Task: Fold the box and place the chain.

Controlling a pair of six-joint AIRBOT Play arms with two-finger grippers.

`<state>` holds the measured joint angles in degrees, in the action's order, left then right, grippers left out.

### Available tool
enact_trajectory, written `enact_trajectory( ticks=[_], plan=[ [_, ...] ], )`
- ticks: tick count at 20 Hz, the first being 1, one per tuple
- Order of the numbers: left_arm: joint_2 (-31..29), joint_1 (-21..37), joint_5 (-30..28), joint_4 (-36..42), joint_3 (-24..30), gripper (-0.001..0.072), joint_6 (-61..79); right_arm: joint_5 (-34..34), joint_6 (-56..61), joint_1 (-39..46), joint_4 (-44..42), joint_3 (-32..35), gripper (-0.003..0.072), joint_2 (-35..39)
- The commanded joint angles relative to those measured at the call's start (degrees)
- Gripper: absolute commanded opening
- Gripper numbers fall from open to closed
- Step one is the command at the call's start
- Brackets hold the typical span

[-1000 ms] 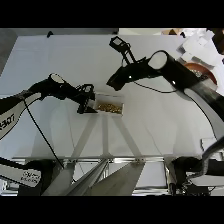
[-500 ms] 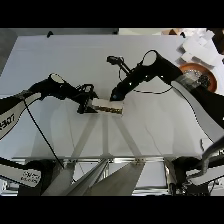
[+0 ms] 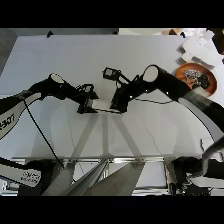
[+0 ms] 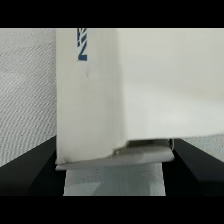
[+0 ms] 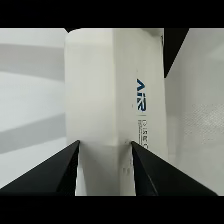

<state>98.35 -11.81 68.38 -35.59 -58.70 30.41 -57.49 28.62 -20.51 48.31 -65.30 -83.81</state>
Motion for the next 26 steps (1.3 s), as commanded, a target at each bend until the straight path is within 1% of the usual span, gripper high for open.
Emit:
enact_trajectory(
  ticks=[1,2,4,6,8,10,11,16,18,21,22,25,26],
  plan=[
    [0.0,0.0,0.0,0.0,0.0,0.0208,0.0,12.8,-3.7,-2.4,3.2,7.1,0.0373,6.2],
    [0.0,0.0,0.0,0.0,0.0,0.0208,0.0,14.5,-3.6,-3.1,5.2,8.1,0.0372,6.8],
    [0.0,0.0,0.0,0.0,0.0,0.0208,0.0,16.0,-3.0,-4.6,9.9,9.1,0.0364,7.0],
    [0.0,0.0,0.0,0.0,0.0,0.0208,0.0,17.0,-3.0,-6.1,11.6,9.6,0.0361,7.0],
    [0.0,0.0,0.0,0.0,0.0,0.0208,0.0,18.1,-2.6,-6.8,11.6,9.6,0.0322,7.0],
    [0.0,0.0,0.0,0.0,0.0,0.0208,0.0,19.1,-0.7,-6.9,11.6,9.6,0.0317,7.0],
    [0.0,0.0,0.0,0.0,0.0,0.0208,0.0,19.1,0.1,-6.9,11.7,9.6,0.0275,7.0],
    [0.0,0.0,0.0,0.0,0.0,0.0208,0.0,19.4,0.0,-6.9,11.7,11.1,0.0267,6.9],
    [0.0,0.0,0.0,0.0,0.0,0.0208,0.0,19.7,0.0,-6.9,11.7,12.7,0.0237,6.9],
    [0.0,0.0,0.0,0.0,0.0,0.0208,0.0,21.6,0.1,-6.9,11.6,14.6,0.0236,6.9],
    [0.0,0.0,0.0,0.0,0.0,0.0208,0.0,22.5,0.3,-6.9,11.6,14.8,0.0213,6.9],
    [0.0,0.0,0.0,0.0,0.0,0.0208,0.0,25.7,3.6,-6.9,11.6,14.8,0.0228,6.9],
    [0.0,0.0,0.0,0.0,0.0,0.0208,0.0,25.5,4.2,-6.9,11.6,14.8,0.0272,6.9]
  ],
)
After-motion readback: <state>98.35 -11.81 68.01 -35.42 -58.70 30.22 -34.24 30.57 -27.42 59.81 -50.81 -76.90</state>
